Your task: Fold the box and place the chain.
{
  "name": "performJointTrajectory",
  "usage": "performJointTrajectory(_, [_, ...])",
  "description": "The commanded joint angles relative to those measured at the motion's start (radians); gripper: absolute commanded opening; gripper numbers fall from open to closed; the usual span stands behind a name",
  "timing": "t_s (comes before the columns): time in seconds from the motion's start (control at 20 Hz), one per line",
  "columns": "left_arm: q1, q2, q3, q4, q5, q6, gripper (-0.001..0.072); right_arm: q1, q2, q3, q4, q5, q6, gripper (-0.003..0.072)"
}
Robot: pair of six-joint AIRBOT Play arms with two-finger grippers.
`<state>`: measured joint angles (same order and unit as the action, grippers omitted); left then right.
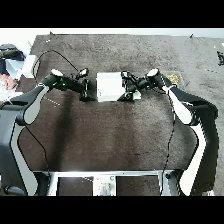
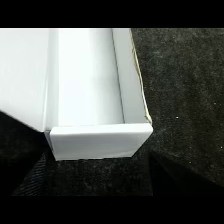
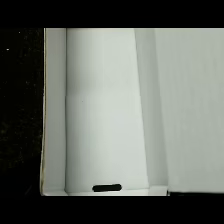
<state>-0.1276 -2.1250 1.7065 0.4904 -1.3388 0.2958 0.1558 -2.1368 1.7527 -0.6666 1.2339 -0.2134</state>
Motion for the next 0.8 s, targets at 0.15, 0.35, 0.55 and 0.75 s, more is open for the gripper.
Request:
performJointTrajectory(0.15, [-0.001, -0.001, 0.0, -0.018, 0.016, 0.001, 0.072, 0.001, 0.0, 0.0, 0.0, 0.0, 0.001, 0.047])
performJointTrajectory(0.35, [-0.008, -0.001, -0.001, -0.053, 0.03, 0.001, 0.072, 0.001, 0.0, 0.0, 0.001, 0.0, 0.001, 0.047])
performJointTrajectory(0.55, [-0.037, -0.005, -0.001, -0.019, 0.047, 0.001, 0.072, 0.001, 0.0, 0.0, 0.0, 0.0, 0.001, 0.047])
performJointTrajectory(0.75, [-0.055, -0.005, -0.001, -0.022, 0.145, -0.015, 0.072, 0.001, 0.0, 0.0, 0.001, 0.0, 0.001, 0.047])
